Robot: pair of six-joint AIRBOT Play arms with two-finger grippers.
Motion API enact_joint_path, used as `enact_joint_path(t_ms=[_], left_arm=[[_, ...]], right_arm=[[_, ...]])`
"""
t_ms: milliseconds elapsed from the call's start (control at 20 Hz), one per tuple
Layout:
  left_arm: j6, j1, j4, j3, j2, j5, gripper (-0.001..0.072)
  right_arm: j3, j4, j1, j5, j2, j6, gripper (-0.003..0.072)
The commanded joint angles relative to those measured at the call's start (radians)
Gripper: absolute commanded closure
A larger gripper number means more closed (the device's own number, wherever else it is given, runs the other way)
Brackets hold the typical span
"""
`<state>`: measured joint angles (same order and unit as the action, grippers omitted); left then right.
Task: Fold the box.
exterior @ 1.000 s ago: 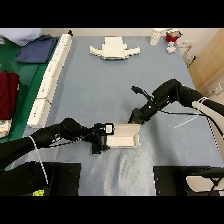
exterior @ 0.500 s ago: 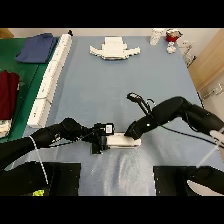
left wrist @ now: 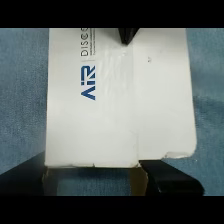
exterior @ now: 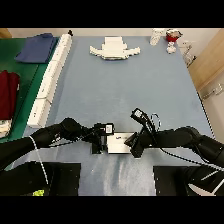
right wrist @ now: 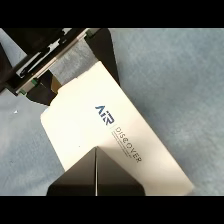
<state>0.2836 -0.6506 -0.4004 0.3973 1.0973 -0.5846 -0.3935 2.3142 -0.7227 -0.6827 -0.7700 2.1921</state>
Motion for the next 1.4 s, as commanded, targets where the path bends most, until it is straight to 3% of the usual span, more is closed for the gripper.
enact_joint_path(t_ms=[0,50,100,150,200,300,550,800,1050,1350], left_arm=[[0.000,0.000,0.000,0.001,0.000,0.000,0.0347],[0.000,0.000,0.000,0.001,0.000,0.000,0.0347],[0.000,0.000,0.000,0.001,0.000,0.000,0.0347],[0.000,0.000,0.000,0.001,0.000,0.001,0.0347],[0.000,0.000,0.000,0.001,0.000,0.000,0.0347],[0.000,0.000,0.000,0.001,0.000,0.001,0.0347],[0.000,0.000,0.000,0.001,0.000,0.000,0.0347],[0.000,0.000,0.000,0.001,0.000,0.000,0.0347],[0.000,0.000,0.000,0.001,0.000,0.000,0.0347],[0.000,0.000,0.000,0.001,0.000,0.000,0.0347]], right_arm=[[0.010,-0.009,-0.019,0.047,0.023,0.001,0.0681],[-0.001,-0.020,-0.019,0.045,0.026,0.004,0.0680],[-0.017,-0.035,-0.020,0.036,0.028,0.027,0.0628],[-0.034,-0.064,-0.020,0.023,0.028,0.068,0.0515],[-0.050,-0.111,-0.020,0.007,0.027,0.117,0.0355],[-0.071,-0.187,-0.021,-0.013,0.027,0.188,0.0237],[-0.085,-0.292,-0.064,-0.070,0.027,0.277,0.0223],[-0.081,-0.452,-0.163,-0.047,0.021,0.242,0.0223],[-0.081,-0.483,-0.177,0.055,0.014,0.243,0.0223],[-0.081,-0.494,-0.208,0.061,-0.020,0.243,0.0224]])
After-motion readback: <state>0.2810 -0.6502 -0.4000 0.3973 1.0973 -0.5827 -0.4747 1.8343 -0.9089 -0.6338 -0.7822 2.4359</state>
